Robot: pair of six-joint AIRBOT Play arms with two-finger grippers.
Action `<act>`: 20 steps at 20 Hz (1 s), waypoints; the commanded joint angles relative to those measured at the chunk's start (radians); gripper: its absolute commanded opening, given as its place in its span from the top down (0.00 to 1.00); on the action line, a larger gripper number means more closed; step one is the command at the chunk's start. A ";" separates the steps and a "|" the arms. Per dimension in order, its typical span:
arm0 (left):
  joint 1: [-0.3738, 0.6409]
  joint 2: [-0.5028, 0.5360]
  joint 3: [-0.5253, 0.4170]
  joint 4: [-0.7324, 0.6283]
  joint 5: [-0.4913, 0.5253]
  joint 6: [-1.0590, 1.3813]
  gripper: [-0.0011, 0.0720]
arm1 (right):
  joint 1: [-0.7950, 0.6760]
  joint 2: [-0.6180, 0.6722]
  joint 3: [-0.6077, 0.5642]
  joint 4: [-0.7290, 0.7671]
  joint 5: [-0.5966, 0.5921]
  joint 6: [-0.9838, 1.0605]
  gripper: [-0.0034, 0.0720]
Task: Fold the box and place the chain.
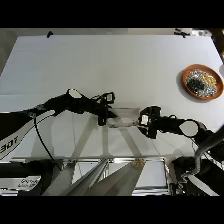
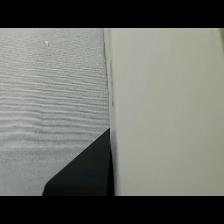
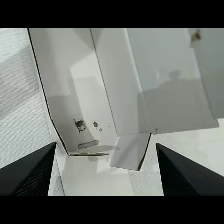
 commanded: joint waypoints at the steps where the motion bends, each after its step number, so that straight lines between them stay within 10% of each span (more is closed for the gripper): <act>1: -0.001 -0.001 0.001 0.000 0.000 0.000 0.97 | -0.028 -0.034 0.000 0.103 0.018 -0.137 0.07; 20: -0.001 -0.001 0.001 0.000 0.000 0.000 0.97 | -0.098 -0.258 0.003 0.447 0.108 -0.510 0.09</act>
